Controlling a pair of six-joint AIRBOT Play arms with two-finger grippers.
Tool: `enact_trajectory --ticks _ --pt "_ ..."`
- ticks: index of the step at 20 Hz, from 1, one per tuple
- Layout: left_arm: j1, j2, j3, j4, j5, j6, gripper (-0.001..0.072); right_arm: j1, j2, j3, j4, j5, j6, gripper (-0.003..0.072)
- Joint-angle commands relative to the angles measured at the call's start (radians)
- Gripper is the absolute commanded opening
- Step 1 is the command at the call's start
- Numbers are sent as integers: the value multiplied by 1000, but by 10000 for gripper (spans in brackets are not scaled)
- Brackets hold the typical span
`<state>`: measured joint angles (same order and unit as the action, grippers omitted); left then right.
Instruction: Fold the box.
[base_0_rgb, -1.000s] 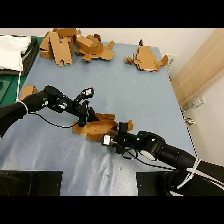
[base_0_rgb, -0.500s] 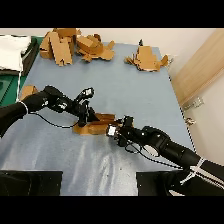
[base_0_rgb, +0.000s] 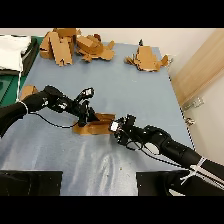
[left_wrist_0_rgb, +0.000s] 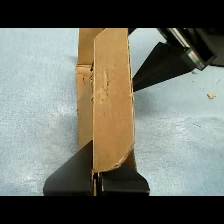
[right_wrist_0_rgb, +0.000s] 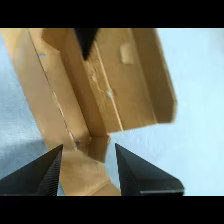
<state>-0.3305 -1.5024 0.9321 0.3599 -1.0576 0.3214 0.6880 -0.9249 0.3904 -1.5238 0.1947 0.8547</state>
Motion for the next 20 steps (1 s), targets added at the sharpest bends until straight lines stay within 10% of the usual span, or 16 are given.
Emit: enact_trajectory --ticks 1,20 --pt "0 0 0 0 0 0 9 -35 -5 15 43 51 -37 521" --pt "0 0 0 0 0 0 9 -320 -234 223 885 470 -962 516"
